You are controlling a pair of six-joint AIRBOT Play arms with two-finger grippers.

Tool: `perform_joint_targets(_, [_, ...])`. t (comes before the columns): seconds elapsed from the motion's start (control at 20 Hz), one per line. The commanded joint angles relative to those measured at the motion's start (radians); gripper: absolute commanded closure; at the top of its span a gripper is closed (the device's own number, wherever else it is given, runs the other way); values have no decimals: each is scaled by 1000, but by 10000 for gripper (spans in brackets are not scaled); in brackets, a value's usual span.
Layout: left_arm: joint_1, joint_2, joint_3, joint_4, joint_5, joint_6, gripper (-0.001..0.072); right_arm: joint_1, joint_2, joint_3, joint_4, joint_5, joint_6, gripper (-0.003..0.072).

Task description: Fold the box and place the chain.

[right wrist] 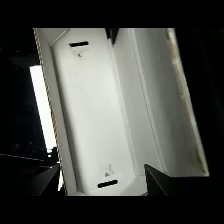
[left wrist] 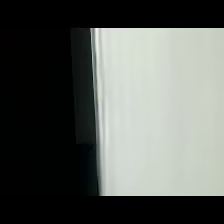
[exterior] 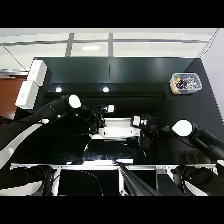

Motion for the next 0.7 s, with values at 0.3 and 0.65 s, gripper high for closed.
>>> perform_joint_targets(0.3, [0, 0, 1, 0, 0, 0, 683, -64, -53, 12, 145, -41, -93, 86])
perform_joint_targets(0.65, [0, 0, 1, 0, 1, 1, 683, -105, -90, 12, 144, -19, -115, 86])
